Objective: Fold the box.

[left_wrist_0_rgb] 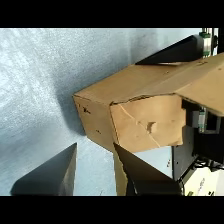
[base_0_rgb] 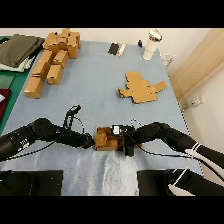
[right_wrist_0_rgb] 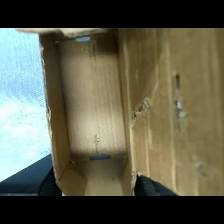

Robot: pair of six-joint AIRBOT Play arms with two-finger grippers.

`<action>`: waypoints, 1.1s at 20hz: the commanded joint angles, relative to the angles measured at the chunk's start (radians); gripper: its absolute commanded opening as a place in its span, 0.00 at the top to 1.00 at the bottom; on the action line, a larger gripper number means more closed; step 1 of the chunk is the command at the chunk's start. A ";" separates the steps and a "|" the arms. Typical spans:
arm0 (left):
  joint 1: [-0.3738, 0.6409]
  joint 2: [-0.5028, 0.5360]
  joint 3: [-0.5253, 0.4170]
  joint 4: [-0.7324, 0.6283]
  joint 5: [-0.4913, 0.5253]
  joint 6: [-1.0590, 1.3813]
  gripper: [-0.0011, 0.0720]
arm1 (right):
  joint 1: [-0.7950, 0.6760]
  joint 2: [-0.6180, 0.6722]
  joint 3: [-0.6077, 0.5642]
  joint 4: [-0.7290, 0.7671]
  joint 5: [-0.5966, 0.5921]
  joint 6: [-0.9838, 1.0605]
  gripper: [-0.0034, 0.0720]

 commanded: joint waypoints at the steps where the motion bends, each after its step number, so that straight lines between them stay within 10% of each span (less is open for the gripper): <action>1: 0.041 -0.001 0.002 0.005 -0.031 -0.022 0.51 | 0.001 0.000 0.001 0.000 0.000 0.000 0.29; 12: 0.074 -0.083 0.016 -0.237 -0.140 0.210 0.33 | 0.001 0.000 0.001 0.000 0.000 0.000 0.29; 22: 0.018 -0.111 0.041 -0.171 0.017 0.074 0.38 | 0.001 0.000 0.001 0.000 0.000 0.000 0.29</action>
